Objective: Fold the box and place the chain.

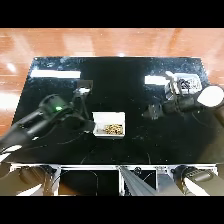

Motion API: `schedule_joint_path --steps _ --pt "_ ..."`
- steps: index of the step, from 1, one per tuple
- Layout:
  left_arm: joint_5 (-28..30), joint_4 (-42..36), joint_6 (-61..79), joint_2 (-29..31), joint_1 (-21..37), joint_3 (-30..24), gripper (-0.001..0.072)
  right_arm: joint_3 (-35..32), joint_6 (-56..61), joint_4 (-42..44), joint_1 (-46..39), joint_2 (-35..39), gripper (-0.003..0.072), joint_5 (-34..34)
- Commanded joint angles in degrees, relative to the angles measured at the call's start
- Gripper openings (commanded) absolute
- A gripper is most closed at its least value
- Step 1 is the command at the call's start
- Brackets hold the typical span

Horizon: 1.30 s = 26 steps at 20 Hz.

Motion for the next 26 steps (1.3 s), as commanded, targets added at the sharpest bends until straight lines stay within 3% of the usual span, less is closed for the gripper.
schedule_joint_path --steps 1,5,12,14,19,26 --pt "0.42 -1.25 2.91 11.30 6.51 -9.38 0.0559 9.20 0.44 0.20 1.57 -5.90 0.0720 -1.92" --pt "-7.50 -14.10 16.92 22.53 15.15 -19.41 0.0559 20.44 0.74 -0.09 5.55 -18.38 0.0720 -2.14" --pt "-7.41 -14.88 20.28 21.68 19.58 -20.02 0.0559 29.24 -7.02 -0.26 14.58 -33.48 0.0720 0.59" --pt "-7.82 -14.95 20.15 21.68 19.61 -20.02 0.0559 29.68 -9.40 -0.87 15.13 -34.51 0.0720 3.02" --pt "-7.96 -15.17 18.32 21.68 19.58 -20.02 0.0559 29.70 -10.82 -3.76 17.81 -34.49 0.0720 16.68" --pt "-9.75 -15.17 17.55 21.62 19.58 -20.02 0.0559 30.01 -13.79 -7.80 20.31 -32.63 0.0720 20.92"
